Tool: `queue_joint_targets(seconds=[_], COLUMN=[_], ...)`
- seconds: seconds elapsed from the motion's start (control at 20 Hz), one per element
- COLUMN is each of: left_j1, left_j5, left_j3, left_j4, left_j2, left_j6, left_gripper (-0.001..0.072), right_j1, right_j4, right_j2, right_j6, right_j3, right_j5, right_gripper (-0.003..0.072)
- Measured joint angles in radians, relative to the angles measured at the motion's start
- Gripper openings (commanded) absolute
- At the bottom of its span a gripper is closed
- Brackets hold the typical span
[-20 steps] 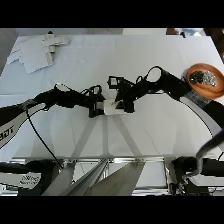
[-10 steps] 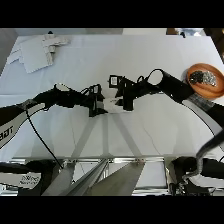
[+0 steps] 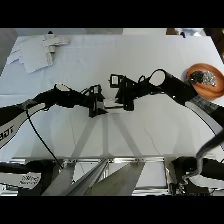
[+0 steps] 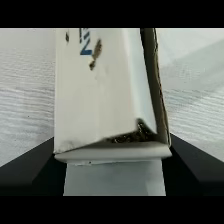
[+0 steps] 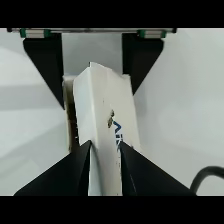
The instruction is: Fold the box and place the chain.
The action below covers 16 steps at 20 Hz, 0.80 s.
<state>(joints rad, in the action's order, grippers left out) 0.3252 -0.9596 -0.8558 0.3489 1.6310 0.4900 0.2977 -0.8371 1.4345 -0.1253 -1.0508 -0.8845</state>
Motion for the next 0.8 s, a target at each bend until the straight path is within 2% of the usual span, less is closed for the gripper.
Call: queue_joint_targets(seconds=[0.2, 0.25, 0.35, 0.8], left_j1=[0.0, 0.0, 0.0, 0.001], left_j5=[-0.003, -0.003, -0.002, 0.0], left_j3=[0.0, 0.0, 0.0, 0.0], left_j4=[0.003, 0.003, 0.003, 0.0], left_j2=[0.0, 0.0, 0.0, 0.0], left_j6=[0.002, 0.003, 0.004, 0.0], left_gripper=[0.0091, 0.0091, 0.0091, 0.0091], right_j1=[0.0, 0.0, 0.0, -0.001], right_j4=[-0.001, 0.001, 0.003, 0.001], right_j2=[0.0, -0.001, -0.001, -0.045], right_j6=[0.005, 0.006, 0.004, 0.002], right_j3=[0.053, 0.061, 0.071, 0.083], right_j5=[0.002, 0.003, 0.0, -0.014], right_gripper=[0.0166, 0.0193, 0.0355, 0.0367])
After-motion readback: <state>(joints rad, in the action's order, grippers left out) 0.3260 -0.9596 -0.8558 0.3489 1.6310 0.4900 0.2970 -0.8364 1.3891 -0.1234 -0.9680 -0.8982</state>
